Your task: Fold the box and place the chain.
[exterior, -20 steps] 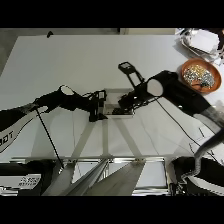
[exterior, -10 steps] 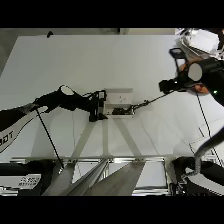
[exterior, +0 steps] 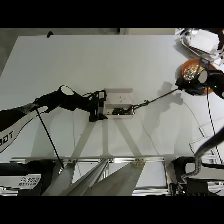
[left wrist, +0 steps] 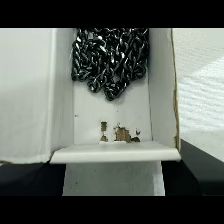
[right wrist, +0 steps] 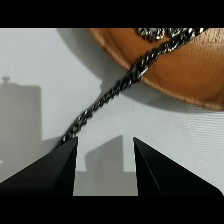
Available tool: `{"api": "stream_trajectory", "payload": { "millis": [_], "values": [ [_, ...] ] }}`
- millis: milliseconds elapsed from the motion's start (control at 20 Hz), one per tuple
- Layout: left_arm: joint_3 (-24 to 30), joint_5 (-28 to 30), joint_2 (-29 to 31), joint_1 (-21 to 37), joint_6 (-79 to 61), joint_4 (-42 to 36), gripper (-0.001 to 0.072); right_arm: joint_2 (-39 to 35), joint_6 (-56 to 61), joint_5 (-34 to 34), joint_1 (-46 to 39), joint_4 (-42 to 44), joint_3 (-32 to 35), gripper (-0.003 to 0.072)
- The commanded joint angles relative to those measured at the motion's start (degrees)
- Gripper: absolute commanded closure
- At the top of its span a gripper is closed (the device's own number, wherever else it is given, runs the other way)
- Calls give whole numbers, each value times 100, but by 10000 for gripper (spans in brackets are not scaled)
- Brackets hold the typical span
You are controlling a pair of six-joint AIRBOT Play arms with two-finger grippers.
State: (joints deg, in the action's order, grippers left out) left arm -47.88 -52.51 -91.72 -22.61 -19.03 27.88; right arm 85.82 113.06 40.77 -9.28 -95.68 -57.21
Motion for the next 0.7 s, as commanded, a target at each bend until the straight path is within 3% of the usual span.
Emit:
{"api": "stream_trajectory", "payload": {
  "millis": [0,100,300,350,650],
  "values": [
    [2,0,2,0,-2,2,528,496,490,-811,-90,2,7,348],
    [2,0,2,0,0,0,528,579,544,-1161,-57,155,7,350],
    [2,2,2,0,-2,2,528,472,463,-1362,68,155,2,634],
    [2,2,2,0,0,0,528,411,389,-1335,76,166,2,673],
    [2,0,2,0,0,0,528,-636,-686,-603,280,321,2,673]
  ]
}}
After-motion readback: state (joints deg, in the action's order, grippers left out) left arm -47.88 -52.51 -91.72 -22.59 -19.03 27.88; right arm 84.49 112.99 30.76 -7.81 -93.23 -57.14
